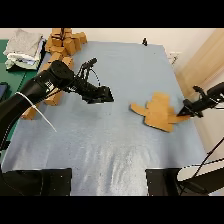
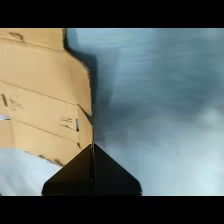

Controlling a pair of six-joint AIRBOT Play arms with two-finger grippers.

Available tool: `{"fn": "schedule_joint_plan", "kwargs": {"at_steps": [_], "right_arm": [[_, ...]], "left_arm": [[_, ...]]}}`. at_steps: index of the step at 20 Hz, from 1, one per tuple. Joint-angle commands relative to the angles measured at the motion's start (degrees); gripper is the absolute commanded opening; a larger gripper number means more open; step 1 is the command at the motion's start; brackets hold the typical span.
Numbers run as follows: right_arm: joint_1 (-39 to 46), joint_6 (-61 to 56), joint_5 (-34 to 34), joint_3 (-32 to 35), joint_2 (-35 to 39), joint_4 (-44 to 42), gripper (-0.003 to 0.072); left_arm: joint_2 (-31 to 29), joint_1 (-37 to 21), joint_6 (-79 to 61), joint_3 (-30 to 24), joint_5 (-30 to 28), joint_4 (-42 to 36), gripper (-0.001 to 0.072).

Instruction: Fold the box.

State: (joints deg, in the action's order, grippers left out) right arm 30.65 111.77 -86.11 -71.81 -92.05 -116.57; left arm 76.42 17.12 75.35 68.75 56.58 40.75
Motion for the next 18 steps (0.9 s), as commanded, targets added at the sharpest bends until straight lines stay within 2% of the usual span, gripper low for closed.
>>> {"fn": "schedule_joint_plan", "kwargs": {"at_steps": [1,3,5,8,9,10,11,14,16,18], "right_arm": [[-6.51,1.29,-0.09,4.07,1.38,-11.96,0.0004],[-13.90,1.22,1.20,7.50,3.56,-15.98,0.0004],[-21.88,1.20,3.61,11.47,6.71,-16.11,0.0004],[-30.36,-3.48,15.08,18.18,11.61,-14.64,0.0005],[-31.82,-6.60,17.55,19.28,11.80,-13.29,0.0048],[-32.87,-8.72,17.88,19.45,11.23,-12.07,0.0220],[-33.68,-10.05,17.66,19.45,10.51,-11.41,0.0361],[-35.19,-10.88,16.85,19.45,9.44,-11.37,0.0356],[-35.71,-10.86,16.41,19.39,9.44,-11.43,0.0204],[-36.41,-9.03,16.44,19.39,9.46,-12.41,0.0020]], "left_arm": [[0.02,-0.39,-2.49,0.04,1.31,-0.31,0.0592],[0.02,-1.33,-3.19,0.07,2.10,-0.31,0.0591],[0.02,-2.91,-4.13,0.11,4.17,-0.28,0.0591],[0.02,-5.88,-5.88,0.11,7.93,-0.13,0.0591],[0.00,-6.86,-5.97,0.11,8.70,0.00,0.0591],[0.02,-7.65,-5.97,0.11,9.42,0.00,0.0591],[0.02,-8.41,-5.99,0.11,10.49,0.02,0.0591],[0.02,-9.38,-7.30,0.11,13.14,0.37,0.0591],[0.02,-9.60,-8.35,0.11,13.46,0.87,0.0592],[0.02,-9.73,-10.03,0.11,12.74,1.07,0.0591]]}}
